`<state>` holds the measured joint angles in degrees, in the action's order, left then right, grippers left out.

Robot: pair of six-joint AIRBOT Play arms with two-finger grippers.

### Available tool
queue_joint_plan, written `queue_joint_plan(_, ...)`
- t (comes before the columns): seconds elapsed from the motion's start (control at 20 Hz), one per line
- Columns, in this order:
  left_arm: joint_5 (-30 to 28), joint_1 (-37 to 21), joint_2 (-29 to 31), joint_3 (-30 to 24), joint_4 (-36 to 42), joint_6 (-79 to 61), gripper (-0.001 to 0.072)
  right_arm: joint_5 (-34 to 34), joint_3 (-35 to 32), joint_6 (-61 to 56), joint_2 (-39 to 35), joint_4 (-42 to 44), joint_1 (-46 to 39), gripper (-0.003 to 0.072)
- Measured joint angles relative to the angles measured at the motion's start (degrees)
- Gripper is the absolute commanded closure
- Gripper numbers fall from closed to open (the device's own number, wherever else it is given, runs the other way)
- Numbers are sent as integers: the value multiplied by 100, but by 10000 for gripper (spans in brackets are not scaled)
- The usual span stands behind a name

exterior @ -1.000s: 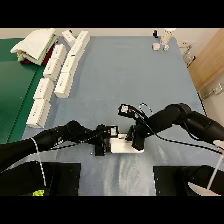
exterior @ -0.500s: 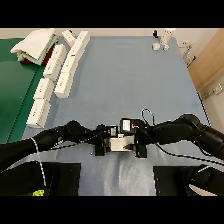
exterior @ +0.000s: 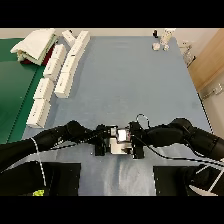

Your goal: Fold the box.

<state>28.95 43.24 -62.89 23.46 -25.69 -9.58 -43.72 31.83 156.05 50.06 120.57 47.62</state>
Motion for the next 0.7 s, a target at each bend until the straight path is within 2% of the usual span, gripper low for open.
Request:
queue_joint_plan(0.35, 0, 0, 0, 0, 0, 13, 254, 684, -267, 85, 7, -323, 212, 141)
queue_joint_plan(0.7, -2, 0, 0, 0, 2, 2, 253, 901, -302, 87, -306, -509, 234, 152)
